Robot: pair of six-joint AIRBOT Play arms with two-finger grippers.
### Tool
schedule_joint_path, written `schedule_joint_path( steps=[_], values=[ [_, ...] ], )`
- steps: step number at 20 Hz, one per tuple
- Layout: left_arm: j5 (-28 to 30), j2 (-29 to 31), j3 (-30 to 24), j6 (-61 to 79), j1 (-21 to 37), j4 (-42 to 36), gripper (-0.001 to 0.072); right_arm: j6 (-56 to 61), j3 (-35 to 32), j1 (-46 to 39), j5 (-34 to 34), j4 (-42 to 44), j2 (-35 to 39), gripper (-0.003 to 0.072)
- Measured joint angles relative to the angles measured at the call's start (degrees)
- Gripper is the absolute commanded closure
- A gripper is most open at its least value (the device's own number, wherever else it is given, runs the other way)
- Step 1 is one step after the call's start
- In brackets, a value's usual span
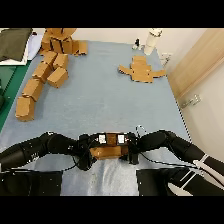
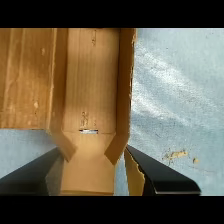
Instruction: Fold the box.
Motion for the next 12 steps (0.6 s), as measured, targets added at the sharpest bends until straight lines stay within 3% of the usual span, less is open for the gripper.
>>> schedule_joint_path(
  steps=[1, 3, 7, 9, 12],
  values=[
    [0.07, -0.11, 0.07, 0.09, -0.04, 0.04, 0.0182, -0.02, 0.00, 0.00, 0.00, 0.00, 0.00, 0.0088],
    [0.46, -0.31, 0.11, 0.13, -0.11, 0.09, 0.0532, 0.00, 0.00, 0.00, 0.00, -0.02, 0.00, 0.0088],
    [1.09, -0.44, 0.17, 0.57, -0.22, 1.03, 0.0535, 0.00, 0.00, 0.00, 0.00, -0.02, 0.00, 0.0088],
    [1.46, -0.46, 0.17, 0.74, -0.22, 1.29, 0.0680, 0.00, 0.00, 0.00, 0.02, -0.02, 0.00, 0.0088],
    [2.43, -0.46, 0.22, 1.79, -0.31, 1.44, 0.0697, 0.00, 0.00, 0.00, 0.00, -0.02, 0.00, 0.0088]
  ],
)
